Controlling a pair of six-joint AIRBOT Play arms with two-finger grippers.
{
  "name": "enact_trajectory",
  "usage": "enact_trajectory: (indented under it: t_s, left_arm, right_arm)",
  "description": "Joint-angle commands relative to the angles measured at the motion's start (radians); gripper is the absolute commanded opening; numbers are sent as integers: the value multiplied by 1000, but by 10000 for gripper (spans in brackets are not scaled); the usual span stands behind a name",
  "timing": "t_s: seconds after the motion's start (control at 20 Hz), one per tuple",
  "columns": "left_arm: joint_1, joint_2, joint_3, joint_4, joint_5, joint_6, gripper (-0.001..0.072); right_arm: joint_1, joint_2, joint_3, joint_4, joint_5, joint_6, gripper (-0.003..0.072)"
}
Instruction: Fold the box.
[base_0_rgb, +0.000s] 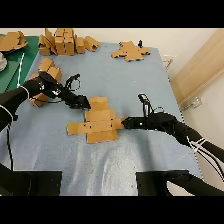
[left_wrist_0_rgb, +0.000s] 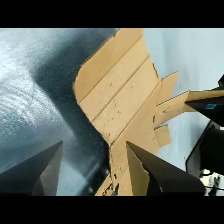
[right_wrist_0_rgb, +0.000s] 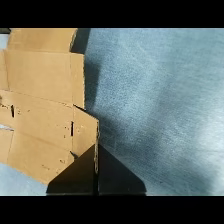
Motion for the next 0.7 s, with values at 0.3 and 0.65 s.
enact_trajectory:
  t_s: [0.3, 0.65]
  left_arm:
    - [2, -95, 2, -271, -86, 145, 580]
    - [-1, -137, 1, -335, -254, 182, 579]
  right_arm:
    - [1, 1, -1, 0, -1, -18, -3]
    - [1, 1, -1, 0, 1, -24, -3]
